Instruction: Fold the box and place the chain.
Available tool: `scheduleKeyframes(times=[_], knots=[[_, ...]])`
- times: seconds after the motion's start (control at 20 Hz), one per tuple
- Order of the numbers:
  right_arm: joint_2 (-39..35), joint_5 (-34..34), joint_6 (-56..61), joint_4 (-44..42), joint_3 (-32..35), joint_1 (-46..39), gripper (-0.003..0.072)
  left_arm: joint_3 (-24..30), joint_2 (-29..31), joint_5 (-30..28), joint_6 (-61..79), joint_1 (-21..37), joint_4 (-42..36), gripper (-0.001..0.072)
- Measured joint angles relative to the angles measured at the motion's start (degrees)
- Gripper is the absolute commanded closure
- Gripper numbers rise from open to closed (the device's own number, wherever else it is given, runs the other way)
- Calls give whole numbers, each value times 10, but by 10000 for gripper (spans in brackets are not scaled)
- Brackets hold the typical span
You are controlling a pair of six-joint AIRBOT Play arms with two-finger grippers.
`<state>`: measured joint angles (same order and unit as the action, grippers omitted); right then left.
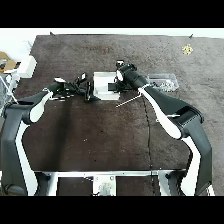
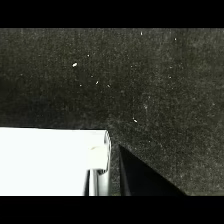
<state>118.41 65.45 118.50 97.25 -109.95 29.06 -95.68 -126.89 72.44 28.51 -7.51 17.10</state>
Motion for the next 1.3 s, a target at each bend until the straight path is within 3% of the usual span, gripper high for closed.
scheduleKeyframes(times=[0.15, 0.3, 0.35, 0.4, 0.45, 1.05, 1.3], knots=[[3, 0, 7, -1, 0, 0, 669, 0, 0, 0, 0, 0, 0, 314], [5, 3, 10, 0, 0, 1, 668, 0, 0, 0, 0, 0, 0, 314], [5, 3, 10, 0, 0, 1, 637, 0, 0, 0, 0, 0, 0, 314], [5, 4, 11, 1, 0, 1, 470, 0, 0, 0, 0, 0, 0, 315], [7, 4, 11, 2, 0, 0, 359, 0, 0, 0, 0, 0, 0, 314], [-17, 9, -19, -2, -5, 0, 359, 0, 0, 0, 0, 0, 0, 314], [-19, 41, -75, -4, -61, -2, 360, 0, 0, 0, 0, 0, 0, 314]])
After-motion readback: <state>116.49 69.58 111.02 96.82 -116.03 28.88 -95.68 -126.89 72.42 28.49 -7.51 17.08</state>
